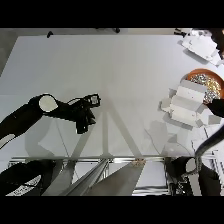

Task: Fold the box and place the chain.

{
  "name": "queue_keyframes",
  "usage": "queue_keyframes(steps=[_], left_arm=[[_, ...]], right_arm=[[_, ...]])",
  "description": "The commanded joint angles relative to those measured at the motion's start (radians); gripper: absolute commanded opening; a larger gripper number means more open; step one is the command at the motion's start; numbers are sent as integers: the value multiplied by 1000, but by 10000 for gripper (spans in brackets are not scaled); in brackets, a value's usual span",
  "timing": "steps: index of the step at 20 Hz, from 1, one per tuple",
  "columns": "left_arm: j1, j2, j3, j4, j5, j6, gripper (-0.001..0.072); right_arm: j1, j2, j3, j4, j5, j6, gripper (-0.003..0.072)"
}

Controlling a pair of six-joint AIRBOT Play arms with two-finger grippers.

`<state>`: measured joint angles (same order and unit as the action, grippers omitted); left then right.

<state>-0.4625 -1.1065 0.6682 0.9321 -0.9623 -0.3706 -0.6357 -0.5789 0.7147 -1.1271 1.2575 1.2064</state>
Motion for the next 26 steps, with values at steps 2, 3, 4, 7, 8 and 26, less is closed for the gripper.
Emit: queue_keyframes(steps=[2, 3, 4, 7, 8, 26], left_arm=[[0, 0, 1, 0, 0, 0, 234], [0, 0, 1, 0, 0, 0, 234], [0, 0, 1, 0, 0, 0, 234], [0, 0, 1, 0, 0, 0, 234], [0, 0, 1, 0, 0, 0, 234], [0, 0, 1, 0, 0, 0, 234]], right_arm=[[1, -2, 1, -23, -2, 1, 14], [1, -16, 1, -70, -3, 11, 14], [1, -40, 1, -149, -12, 51, 14], [0, -173, 12, -314, -72, 98, 224], [0, -238, 35, -316, -35, 100, 404], [0, -680, 226, -649, -39, 49, 542]])
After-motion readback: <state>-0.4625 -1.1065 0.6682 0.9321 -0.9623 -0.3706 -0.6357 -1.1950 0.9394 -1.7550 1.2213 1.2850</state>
